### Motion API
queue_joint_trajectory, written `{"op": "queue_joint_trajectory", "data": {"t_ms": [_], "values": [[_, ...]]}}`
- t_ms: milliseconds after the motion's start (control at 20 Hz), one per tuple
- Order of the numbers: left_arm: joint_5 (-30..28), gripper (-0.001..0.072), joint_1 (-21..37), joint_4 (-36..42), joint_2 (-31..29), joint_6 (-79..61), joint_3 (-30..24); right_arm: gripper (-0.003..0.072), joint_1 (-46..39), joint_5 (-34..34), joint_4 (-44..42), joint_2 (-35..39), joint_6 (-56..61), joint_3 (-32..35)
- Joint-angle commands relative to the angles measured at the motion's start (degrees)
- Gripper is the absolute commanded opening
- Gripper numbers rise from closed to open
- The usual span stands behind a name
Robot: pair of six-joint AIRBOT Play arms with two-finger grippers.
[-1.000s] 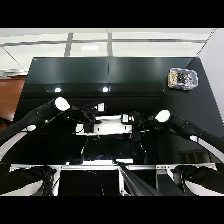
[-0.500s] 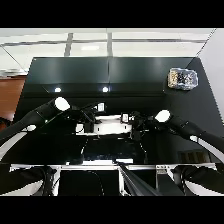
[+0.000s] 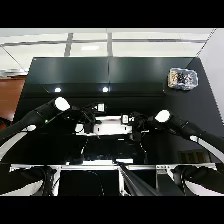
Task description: Fold the box and place the chain.
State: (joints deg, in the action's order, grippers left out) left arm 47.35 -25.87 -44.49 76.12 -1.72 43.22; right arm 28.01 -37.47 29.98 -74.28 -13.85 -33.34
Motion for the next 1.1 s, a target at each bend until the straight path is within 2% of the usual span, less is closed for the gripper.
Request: {"op": "queue_joint_trajectory", "data": {"t_ms": [0,150,550,650,800,850,900,950,1050], "values": [[-0.2,0.0029,0.0,0.0,0.0,0.0,0.0,0.0696,0.0,-0.2,0.2,0.0,-0.1,0.0],[-0.2,0.0029,0.0,0.0,0.0,0.0,0.0,0.0666,0.3,0.4,0.2,-0.2,0.2,-0.1],[-0.2,0.0029,0.0,0.0,0.0,0.0,0.0,0.0666,0.3,0.4,0.2,-0.2,0.3,-0.1],[-0.2,0.0029,0.0,0.0,0.0,0.0,0.0,0.0437,0.3,0.4,0.2,-0.2,0.3,-0.1],[-0.2,0.0033,0.0,0.0,-0.2,0.0,0.0,0.0437,0.3,0.4,0.2,-0.2,0.3,-0.1],[-0.2,0.0122,0.0,-0.1,-0.7,0.0,0.0,0.0437,0.3,0.4,0.2,-0.2,0.3,-0.1],[-0.2,0.0369,0.2,0.0,-1.6,0.0,0.1,0.0437,0.3,0.4,0.2,-0.2,0.3,-0.1],[-0.2,0.049,0.3,-0.3,-2.8,1.2,0.2,0.0437,0.3,0.4,0.2,-0.2,0.3,-0.1],[1.2,0.0658,1.2,-3.4,-6.4,5.8,0.6,0.0437,0.3,0.4,0.2,-0.2,0.3,-0.1]]}}
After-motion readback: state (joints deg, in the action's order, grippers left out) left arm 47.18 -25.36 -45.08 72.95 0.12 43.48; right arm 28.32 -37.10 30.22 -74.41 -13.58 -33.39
